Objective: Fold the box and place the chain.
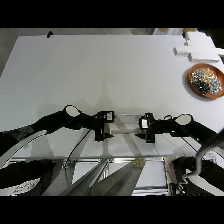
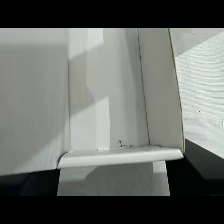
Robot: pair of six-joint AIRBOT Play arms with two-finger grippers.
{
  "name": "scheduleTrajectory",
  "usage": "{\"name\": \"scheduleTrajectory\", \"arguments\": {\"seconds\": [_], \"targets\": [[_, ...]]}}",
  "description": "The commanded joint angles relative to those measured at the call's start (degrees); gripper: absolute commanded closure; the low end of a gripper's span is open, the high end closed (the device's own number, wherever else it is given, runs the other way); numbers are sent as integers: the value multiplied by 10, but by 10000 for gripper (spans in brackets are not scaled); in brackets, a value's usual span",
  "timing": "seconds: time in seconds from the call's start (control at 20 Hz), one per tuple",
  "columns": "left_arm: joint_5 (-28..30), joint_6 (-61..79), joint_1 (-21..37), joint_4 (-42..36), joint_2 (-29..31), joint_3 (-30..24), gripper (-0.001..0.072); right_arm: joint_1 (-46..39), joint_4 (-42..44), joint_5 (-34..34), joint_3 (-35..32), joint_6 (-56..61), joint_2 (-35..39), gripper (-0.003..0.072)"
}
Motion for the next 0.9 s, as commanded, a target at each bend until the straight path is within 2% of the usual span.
{"name": "scheduleTrajectory", "arguments": {"seconds": [0.0, 0.5, 0.65, 0.85], "targets": [[1, 8, 0, 0, 0, -6, 80, 0, 0, 0, 0, 0, 0, 391], [-4, 9, 23, -26, 10, -15, 70, 0, 0, 0, 0, 0, 0, 391], [-4, 64, 29, -31, 30, -40, 52, 0, 0, 0, 0, 0, 0, 391], [-6, 101, 28, -69, 28, -50, 51, 0, 0, 0, 0, 0, 0, 391]]}}
